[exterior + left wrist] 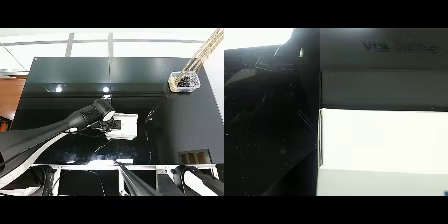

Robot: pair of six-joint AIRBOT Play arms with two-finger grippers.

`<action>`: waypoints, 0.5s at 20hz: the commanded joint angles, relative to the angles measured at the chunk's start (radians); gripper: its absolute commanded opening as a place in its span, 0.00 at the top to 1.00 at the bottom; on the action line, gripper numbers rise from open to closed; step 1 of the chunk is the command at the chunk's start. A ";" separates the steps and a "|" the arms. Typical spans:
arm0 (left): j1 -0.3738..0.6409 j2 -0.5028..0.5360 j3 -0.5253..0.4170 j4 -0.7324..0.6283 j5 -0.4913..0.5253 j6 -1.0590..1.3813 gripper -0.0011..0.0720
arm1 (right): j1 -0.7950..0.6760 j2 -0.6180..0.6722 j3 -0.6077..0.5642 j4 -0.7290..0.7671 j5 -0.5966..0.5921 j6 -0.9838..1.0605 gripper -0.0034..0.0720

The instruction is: Fold the box and place the chain.

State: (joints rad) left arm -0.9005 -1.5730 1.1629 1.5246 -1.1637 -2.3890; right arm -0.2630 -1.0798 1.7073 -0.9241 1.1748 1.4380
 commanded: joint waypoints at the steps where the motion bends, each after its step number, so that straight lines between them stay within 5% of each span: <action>1: 0.001 0.000 0.000 0.000 0.000 0.000 0.94 | 0.033 0.079 -0.001 0.056 0.097 -0.034 0.94; 10: 0.001 0.000 0.000 0.000 -0.001 0.000 0.94 | 0.246 0.203 -0.001 0.048 0.167 -0.044 0.94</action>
State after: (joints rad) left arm -0.9005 -1.5730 1.1629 1.5246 -1.1641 -2.3890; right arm -0.0811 -0.9012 1.7065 -0.8711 1.2999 1.3952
